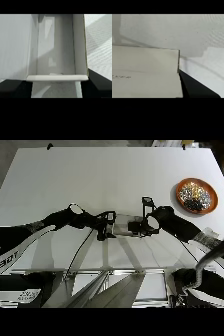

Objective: Fold the box and place the chain.

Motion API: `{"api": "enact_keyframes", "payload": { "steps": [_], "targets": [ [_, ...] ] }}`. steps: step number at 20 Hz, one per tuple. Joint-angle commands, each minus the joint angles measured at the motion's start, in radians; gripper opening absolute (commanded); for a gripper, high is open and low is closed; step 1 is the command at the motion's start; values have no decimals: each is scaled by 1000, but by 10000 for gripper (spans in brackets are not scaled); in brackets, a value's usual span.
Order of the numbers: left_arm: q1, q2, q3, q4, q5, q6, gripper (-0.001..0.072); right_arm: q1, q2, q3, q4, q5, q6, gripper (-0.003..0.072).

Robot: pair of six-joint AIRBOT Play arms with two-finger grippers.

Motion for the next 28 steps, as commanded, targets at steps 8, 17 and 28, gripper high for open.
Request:
{"api": "enact_keyframes", "payload": {
  "steps": [8,17,28],
  "targets": [
    [0,0,0,-1,1,0,330,1,-30,1,-39,10,-45,216],
    [0,0,0,-1,1,0,330,1,-46,1,-39,31,-150,21],
    [0,0,0,-1,1,0,330,1,-47,1,-39,16,-133,17]
  ]
}}
